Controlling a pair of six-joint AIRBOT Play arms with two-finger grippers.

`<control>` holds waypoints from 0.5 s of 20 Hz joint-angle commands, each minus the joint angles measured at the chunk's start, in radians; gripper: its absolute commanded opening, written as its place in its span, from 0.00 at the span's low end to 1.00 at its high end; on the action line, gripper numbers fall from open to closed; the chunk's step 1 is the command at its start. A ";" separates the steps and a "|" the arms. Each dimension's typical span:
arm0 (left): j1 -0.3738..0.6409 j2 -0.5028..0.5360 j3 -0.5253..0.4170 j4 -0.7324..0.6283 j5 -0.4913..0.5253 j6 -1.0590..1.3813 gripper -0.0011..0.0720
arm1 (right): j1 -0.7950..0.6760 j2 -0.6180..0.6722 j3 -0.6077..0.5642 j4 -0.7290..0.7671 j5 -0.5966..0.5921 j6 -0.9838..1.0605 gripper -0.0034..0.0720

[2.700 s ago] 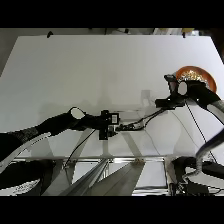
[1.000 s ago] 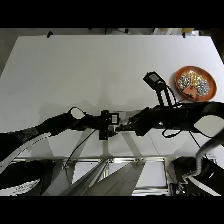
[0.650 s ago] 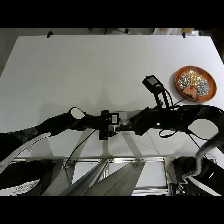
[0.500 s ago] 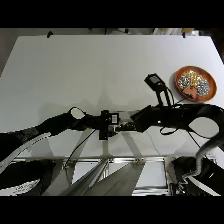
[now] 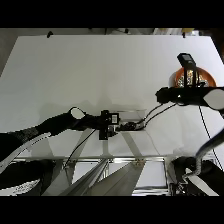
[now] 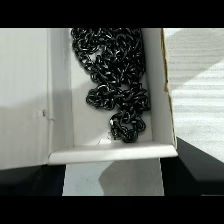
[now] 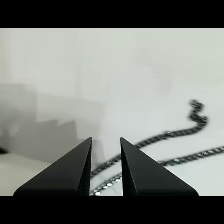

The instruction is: Fold the box and place the chain.

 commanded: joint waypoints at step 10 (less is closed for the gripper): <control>0.000 0.001 0.000 0.000 0.000 0.000 0.29 | -0.097 -0.407 0.003 -0.135 -0.055 -0.007 0.43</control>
